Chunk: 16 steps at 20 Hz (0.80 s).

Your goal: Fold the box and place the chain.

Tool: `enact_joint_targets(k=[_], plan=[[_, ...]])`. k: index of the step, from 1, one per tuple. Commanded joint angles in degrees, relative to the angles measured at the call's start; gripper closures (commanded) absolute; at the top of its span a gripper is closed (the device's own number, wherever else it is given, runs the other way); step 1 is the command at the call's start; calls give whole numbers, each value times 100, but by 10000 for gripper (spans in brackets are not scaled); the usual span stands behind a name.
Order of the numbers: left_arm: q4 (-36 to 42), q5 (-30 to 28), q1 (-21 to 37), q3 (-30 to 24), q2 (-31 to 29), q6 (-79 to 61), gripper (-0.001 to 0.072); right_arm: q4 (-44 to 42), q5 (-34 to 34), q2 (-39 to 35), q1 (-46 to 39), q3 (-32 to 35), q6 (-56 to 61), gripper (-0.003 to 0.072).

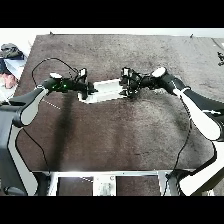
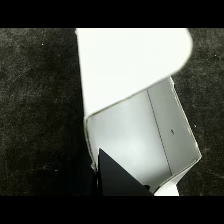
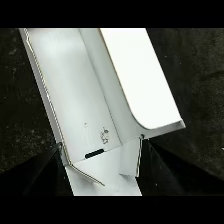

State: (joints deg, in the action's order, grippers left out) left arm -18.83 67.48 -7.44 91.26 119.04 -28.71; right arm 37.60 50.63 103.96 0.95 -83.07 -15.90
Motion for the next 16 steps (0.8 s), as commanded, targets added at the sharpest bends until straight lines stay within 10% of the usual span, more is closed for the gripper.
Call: enact_joint_targets(k=[1,16], plan=[[-2,2,4,-2,-4,-2,696,7,562,341,-109,-422,13,84],[-2,2,4,-2,-4,-2,696,-251,1882,1414,-162,-1394,330,84]])
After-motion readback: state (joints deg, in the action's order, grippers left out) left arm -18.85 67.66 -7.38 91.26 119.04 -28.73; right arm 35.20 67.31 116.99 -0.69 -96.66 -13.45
